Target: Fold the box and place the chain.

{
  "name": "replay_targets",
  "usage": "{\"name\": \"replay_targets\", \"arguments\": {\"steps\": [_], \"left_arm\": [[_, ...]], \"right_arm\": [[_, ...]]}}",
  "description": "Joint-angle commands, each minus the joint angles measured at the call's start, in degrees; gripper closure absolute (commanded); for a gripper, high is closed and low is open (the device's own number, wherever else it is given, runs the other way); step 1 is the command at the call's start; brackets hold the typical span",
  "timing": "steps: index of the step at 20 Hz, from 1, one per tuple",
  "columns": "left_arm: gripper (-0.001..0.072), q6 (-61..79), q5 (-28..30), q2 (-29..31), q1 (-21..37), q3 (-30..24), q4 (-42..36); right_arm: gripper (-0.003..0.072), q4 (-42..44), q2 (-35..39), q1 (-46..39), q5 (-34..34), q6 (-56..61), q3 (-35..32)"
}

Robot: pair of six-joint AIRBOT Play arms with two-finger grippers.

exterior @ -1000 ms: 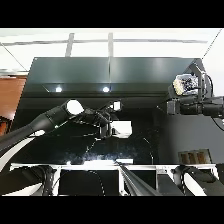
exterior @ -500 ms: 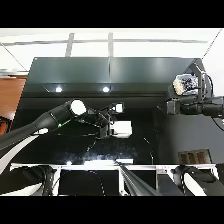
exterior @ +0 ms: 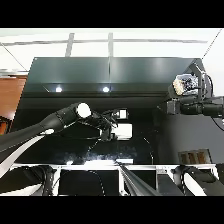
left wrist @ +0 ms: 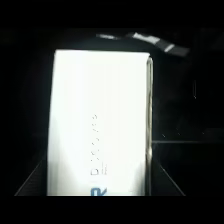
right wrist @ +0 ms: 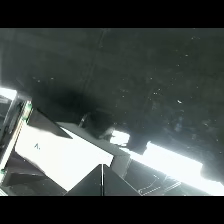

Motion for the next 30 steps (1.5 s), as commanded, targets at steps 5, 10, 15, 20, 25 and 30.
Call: {"name": "replay_targets", "arguments": {"steps": [5, 10, 15, 20, 25, 30], "left_arm": [[-0.0001, -1.0, -1.5, 0.4, 0.5, 2.2, -0.2], [-0.0001, -1.0, -0.6, -0.7, -1.1, 2.2, 2.8], [-0.0001, -1.0, 5.4, -1.0, -3.8, 2.2, 7.1], [0.0287, -1.1, 8.6, -1.9, -7.0, 2.3, 11.2], [0.0472, -20.8, 7.7, 0.7, 2.6, 5.6, 19.9], [0.0472, -31.0, 5.4, 0.1, 28.8, 13.2, 20.8]], "right_arm": [[0.067, 0.0, 0.0, 0.0, 0.1, 0.0, 0.0], [0.067, 0.0, 0.0, 0.0, 0.2, 0.0, 0.0], [0.067, 0.0, 0.0, 0.0, 0.1, 0.0, 0.0], [0.067, 0.0, 0.0, 0.0, 0.1, 0.0, 0.0], [0.067, 0.0, 0.0, 0.0, -0.1, 0.0, 0.0], [0.067, 0.1, 0.0, 0.0, -1.4, 0.2, 0.0]]}}
